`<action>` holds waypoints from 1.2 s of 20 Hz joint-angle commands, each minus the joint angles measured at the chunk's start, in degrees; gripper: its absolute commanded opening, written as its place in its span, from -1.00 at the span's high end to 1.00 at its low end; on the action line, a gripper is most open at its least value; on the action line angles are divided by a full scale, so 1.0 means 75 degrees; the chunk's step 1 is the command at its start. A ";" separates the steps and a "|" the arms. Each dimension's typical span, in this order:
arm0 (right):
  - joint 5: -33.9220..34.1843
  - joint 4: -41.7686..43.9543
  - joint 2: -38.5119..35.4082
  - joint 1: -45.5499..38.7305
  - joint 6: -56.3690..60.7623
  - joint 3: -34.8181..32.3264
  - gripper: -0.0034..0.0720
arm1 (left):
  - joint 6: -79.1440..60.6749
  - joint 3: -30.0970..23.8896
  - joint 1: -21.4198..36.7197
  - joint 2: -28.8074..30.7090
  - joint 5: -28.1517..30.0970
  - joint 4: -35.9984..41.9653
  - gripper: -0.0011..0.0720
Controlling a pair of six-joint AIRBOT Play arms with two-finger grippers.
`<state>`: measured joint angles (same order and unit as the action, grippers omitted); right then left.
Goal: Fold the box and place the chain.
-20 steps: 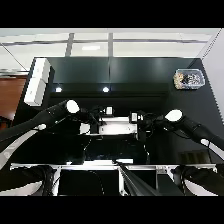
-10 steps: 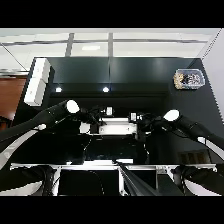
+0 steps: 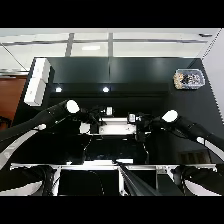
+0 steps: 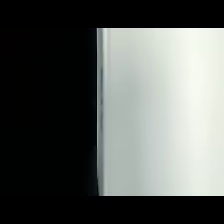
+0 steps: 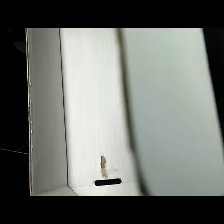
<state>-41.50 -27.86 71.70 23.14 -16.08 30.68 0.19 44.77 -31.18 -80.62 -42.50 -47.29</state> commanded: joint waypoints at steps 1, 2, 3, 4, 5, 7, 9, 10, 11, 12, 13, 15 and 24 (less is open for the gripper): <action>0.0096 -0.0038 0.0009 0.0026 0.0076 0.0006 -0.94 | 0.0003 -0.0003 0.0003 -0.0003 0.0009 -0.0003 0.90; 0.0093 -0.0041 0.0017 0.0026 0.0082 0.0012 -0.94 | 0.0000 -0.0003 0.0003 -0.0003 0.0006 -0.0003 0.90; 0.0085 -0.0041 0.0032 0.0026 0.0099 0.0023 -0.94 | 0.0000 -0.0003 0.0000 -0.0003 0.0006 -0.0003 0.90; 0.0085 -0.0125 0.0064 0.0026 0.0207 0.0067 -0.94 | 0.0000 -0.0003 0.0000 -0.0003 0.0006 -0.0003 0.90; 0.0070 -0.0187 0.0119 0.0029 0.0312 0.0119 -0.94 | 0.0000 -0.0003 0.0003 -0.0003 0.0009 -0.0003 0.90; 0.0052 -0.0318 0.0213 0.0026 0.0557 0.0221 -0.94 | 0.0003 -0.0003 0.0003 -0.0003 0.0006 -0.0003 0.90; -0.0026 -0.0393 0.0233 0.0047 0.0568 0.0242 -0.94 | 0.0003 -0.0003 0.0003 -0.0003 0.0006 -0.0003 0.90; -0.0052 -0.0469 0.0236 0.0082 0.0565 0.0245 -0.94 | 0.0000 -0.0003 0.0003 -0.0003 0.0006 -0.0003 0.90; -0.0058 -0.0542 0.0236 0.0137 0.0568 0.0245 -0.94 | 0.0000 -0.0003 0.0000 -0.0003 0.0006 -0.0003 0.90; -0.0058 -0.0586 0.0239 0.0157 0.0568 0.0245 -0.94 | 0.0003 -0.0003 0.0003 -0.0003 0.0006 -0.0003 0.90; -0.0052 -0.0624 0.0239 0.0172 0.0574 0.0245 -0.94 | 0.0003 -0.0003 0.0003 -0.0003 0.0006 -0.0003 0.90; -0.0026 -0.0650 0.0245 0.0192 0.0597 0.0245 -0.94 | 0.0000 -0.0003 0.0000 -0.0003 0.0006 0.0000 0.90; 0.0070 -0.0694 0.0254 0.0242 0.0694 0.0245 -0.94 | 0.0003 -0.0003 0.0003 -0.0003 -0.0023 -0.0003 0.90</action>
